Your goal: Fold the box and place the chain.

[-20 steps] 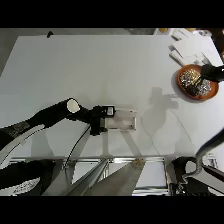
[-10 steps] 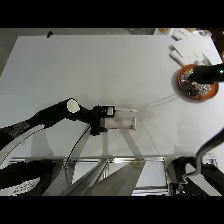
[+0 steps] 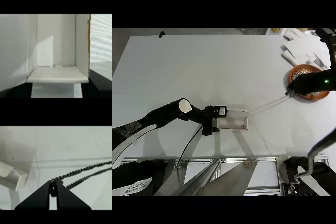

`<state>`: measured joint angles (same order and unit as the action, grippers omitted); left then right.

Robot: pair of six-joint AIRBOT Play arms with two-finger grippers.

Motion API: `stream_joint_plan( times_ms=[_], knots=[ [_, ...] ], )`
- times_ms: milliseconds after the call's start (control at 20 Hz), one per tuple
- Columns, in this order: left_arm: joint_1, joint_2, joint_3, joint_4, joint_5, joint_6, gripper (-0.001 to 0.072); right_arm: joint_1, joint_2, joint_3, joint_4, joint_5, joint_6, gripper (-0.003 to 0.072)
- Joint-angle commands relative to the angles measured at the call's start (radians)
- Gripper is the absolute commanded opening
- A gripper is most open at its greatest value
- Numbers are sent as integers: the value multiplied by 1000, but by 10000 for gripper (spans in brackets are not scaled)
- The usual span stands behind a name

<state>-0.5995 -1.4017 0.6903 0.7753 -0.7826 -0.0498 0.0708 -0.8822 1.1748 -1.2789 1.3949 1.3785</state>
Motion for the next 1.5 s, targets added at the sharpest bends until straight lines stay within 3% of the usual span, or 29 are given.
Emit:
stream_joint_plan(
  times_ms=[0,150,350,700,1150,1450],
  knots=[
    [0,1,0,0,0,0,134,11,31,-1,44,21,0,16],
    [0,1,0,0,0,0,134,33,62,-3,119,35,-8,16],
    [0,1,0,0,0,0,134,174,89,-7,117,67,-7,16],
    [0,1,0,0,0,0,134,389,93,-10,96,15,10,16],
    [1,1,0,0,0,0,134,416,93,-20,43,-54,12,16],
    [0,1,0,0,0,0,134,416,92,-185,104,-217,11,16]
  ],
)
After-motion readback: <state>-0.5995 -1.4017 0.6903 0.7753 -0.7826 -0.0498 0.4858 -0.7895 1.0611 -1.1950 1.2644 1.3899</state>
